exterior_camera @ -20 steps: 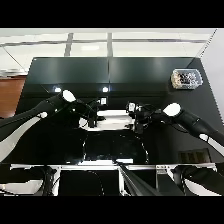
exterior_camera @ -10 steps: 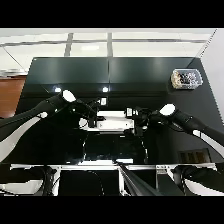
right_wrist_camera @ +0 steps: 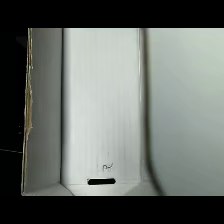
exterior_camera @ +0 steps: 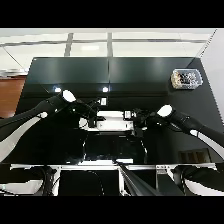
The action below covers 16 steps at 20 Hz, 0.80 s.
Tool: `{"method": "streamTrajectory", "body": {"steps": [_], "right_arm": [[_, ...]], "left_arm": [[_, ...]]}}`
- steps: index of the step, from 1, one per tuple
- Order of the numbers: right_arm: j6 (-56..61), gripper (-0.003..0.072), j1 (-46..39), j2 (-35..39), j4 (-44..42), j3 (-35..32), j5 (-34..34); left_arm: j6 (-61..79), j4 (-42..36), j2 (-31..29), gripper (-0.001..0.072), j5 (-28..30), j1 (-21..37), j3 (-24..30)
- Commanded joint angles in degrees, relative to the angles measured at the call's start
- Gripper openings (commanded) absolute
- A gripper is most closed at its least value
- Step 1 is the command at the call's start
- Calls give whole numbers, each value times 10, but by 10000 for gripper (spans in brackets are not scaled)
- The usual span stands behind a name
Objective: Fold the box and place the chain.
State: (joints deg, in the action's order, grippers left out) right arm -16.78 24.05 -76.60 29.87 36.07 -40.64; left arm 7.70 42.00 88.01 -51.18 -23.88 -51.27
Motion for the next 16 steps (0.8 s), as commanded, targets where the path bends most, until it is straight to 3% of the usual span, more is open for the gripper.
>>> {"method": "streamTrajectory", "body": {"steps": [1,7,8,9,11,12,13,16], "right_arm": [[11,710,5,-1,9,1,10],[11,709,5,-1,11,1,9],[11,669,5,-1,11,1,9],[11,578,5,-1,11,1,8],[11,568,5,-1,11,1,9],[11,467,5,-1,11,1,8],[11,461,5,-1,11,1,9],[11,461,5,-1,11,1,10]], "left_arm": [[0,0,0,28,0,0,0],[0,0,0,28,0,0,0],[0,0,0,27,0,0,0],[0,0,0,28,0,0,0],[0,0,0,28,0,0,0],[0,0,0,31,0,0,0],[-5,0,0,66,-1,0,0],[-9,0,-12,336,-15,7,-1]]}}
